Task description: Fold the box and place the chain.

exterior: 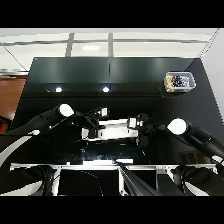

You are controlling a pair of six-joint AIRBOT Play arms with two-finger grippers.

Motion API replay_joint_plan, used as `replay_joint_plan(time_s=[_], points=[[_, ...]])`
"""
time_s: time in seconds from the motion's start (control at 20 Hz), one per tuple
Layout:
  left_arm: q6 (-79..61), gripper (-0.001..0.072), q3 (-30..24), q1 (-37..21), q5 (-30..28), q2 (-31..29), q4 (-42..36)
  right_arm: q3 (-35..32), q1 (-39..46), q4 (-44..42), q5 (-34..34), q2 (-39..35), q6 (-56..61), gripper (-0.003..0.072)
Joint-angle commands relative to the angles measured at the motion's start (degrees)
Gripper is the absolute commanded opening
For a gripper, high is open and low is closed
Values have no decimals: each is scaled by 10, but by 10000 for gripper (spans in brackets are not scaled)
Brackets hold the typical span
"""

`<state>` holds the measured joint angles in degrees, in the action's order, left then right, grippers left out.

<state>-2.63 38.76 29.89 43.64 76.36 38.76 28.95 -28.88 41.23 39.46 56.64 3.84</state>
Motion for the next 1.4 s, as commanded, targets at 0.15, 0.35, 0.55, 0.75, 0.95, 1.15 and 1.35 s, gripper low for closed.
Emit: replay_joint_plan(time_s=[0.15,0.35,0.55,0.75,0.95,1.15,1.35], points=[[-2,25,1,0,-2,0,18,11,45,-91,8,9,-70,713],[-2,26,7,0,-1,-1,17,11,45,-129,34,40,-114,713],[-2,26,9,0,-1,-3,17,2,45,-132,51,69,-148,713],[-2,26,9,0,-1,-3,17,1,45,-132,53,100,-184,713],[-1,26,9,0,1,-3,17,1,45,-127,37,123,-190,713],[-1,26,9,0,1,-3,17,1,30,-119,27,136,-179,713],[-1,26,9,0,2,-3,17,1,16,-105,2,137,-158,712]])
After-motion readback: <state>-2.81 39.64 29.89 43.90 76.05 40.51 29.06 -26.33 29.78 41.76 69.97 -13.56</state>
